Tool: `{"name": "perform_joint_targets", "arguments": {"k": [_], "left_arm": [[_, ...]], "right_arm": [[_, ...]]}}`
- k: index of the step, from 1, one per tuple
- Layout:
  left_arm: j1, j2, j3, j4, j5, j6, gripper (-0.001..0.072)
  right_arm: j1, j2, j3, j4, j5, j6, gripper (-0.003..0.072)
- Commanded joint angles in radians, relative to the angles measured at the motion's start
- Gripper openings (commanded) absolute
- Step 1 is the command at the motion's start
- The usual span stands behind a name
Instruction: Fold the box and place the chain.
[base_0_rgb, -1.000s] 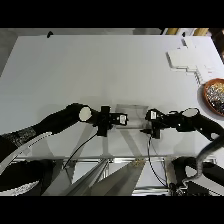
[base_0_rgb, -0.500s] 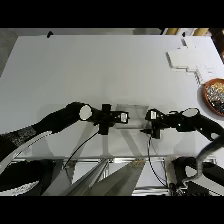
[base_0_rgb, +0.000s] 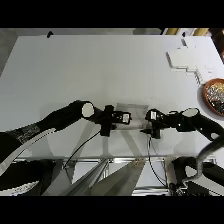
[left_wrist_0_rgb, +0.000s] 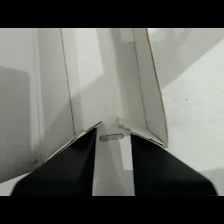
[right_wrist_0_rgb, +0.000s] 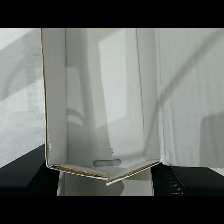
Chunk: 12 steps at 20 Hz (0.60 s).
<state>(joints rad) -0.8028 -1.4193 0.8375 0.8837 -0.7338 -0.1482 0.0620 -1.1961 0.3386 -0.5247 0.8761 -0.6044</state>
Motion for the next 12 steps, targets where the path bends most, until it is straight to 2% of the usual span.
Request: {"name": "perform_joint_targets", "arguments": {"k": [1, 2, 3, 4, 5, 6, 9, 10, 12], "left_arm": [[-0.008, -0.009, 0.004, -0.04, -0.005, 0.056, 0.0294], [-0.01, -0.013, 0.007, -0.052, -0.003, 0.069, 0.0324], [-0.011, -0.016, 0.009, -0.061, -0.003, 0.074, 0.0429], [-0.011, -0.02, 0.013, -0.061, -0.003, 0.073, 0.0466], [-0.011, -0.02, 0.013, -0.061, -0.003, 0.073, 0.0473], [-0.011, -0.02, 0.013, -0.061, -0.003, 0.073, 0.0523], [-0.011, -0.019, 0.013, -0.06, -0.003, 0.067, 0.0523], [-0.011, -0.016, 0.013, -0.058, -0.003, 0.037, 0.0473], [-0.005, 0.007, 0.013, -0.024, -0.01, -0.093, 0.02]], "right_arm": [[0.0, 0.0, 0.0, 0.002, -0.001, 0.002, 0.041], [0.0, 0.0, 0.0, 0.002, -0.001, 0.002, 0.041], [0.0, 0.0, 0.0, 0.002, -0.001, 0.002, 0.041], [0.0, 0.0, 0.0, 0.002, -0.001, 0.002, 0.041], [0.0, 0.0, 0.0, 0.002, -0.001, 0.002, 0.041], [0.0, 0.0, 0.0, 0.002, -0.001, 0.002, 0.041], [0.0, 0.0, 0.0, 0.002, -0.001, 0.002, 0.041], [0.0, 0.0, 0.0, 0.002, -0.001, 0.002, 0.041], [0.0, 0.0, 0.0, 0.002, -0.001, 0.002, 0.041]]}}
